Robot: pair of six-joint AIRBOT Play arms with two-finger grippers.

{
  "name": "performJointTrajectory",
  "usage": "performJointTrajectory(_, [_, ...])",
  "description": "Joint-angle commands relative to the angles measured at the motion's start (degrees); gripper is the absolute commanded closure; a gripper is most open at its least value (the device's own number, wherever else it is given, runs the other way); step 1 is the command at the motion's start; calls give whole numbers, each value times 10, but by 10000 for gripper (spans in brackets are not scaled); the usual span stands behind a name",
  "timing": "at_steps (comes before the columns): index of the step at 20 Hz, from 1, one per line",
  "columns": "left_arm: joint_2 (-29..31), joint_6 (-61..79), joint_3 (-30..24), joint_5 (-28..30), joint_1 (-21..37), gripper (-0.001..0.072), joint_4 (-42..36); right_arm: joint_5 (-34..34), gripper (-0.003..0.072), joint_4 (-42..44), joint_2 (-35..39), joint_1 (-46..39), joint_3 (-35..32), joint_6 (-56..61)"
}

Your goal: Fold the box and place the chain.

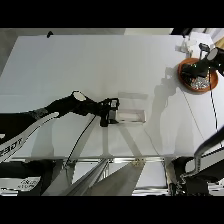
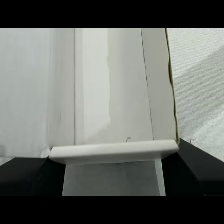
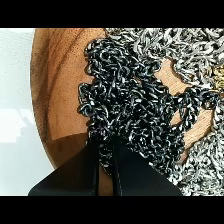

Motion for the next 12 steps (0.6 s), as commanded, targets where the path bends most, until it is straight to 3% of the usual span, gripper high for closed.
performJointTrajectory(1, [0, 0, 0, 0, 0, 638, 0, -1, 648, -3, 0, 0, 0, 0])
performJointTrajectory(7, [0, 0, 0, 0, 0, 638, 0, 7, 665, -5, 5, 0, 0, -12])
performJointTrajectory(12, [0, 0, 0, 0, 0, 638, 0, 48, 665, -7, 62, 0, 0, -64])
